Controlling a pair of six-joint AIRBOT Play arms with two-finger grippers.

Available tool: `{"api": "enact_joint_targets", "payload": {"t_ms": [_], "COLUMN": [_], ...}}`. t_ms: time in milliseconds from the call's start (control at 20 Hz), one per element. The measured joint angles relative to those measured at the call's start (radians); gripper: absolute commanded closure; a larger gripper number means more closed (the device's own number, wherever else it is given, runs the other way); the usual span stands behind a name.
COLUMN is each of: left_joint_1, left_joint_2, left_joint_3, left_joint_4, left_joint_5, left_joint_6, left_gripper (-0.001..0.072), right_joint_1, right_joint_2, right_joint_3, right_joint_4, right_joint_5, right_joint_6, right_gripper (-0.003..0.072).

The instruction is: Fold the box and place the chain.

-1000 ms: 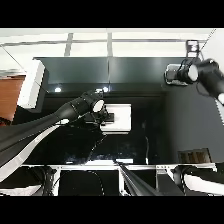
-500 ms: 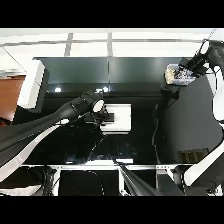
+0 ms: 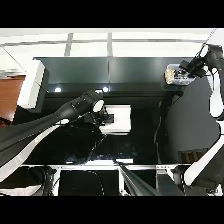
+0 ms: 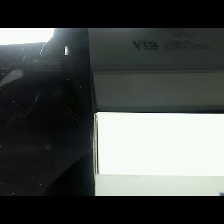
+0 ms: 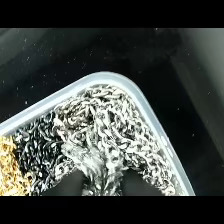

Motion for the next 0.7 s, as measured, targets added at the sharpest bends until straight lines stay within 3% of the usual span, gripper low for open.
{"api": "enact_joint_targets", "payload": {"t_ms": [300, 700], "left_joint_1": [0.000, 0.000], "left_joint_2": [0.000, 0.000], "left_joint_3": [0.000, 0.000], "left_joint_4": [0.000, -0.028], "left_joint_5": [-0.004, 0.001], "left_joint_6": [0.000, -0.002], "left_gripper": [0.0683, 0.0683], "right_joint_1": [0.003, 0.060], "right_joint_2": [0.073, 0.441], "right_joint_3": [0.000, -0.005], "right_joint_4": [0.009, 0.021], "right_joint_5": [0.050, 0.134], "right_joint_6": [-0.092, -0.248], "right_gripper": [0.0675, 0.0675]}}
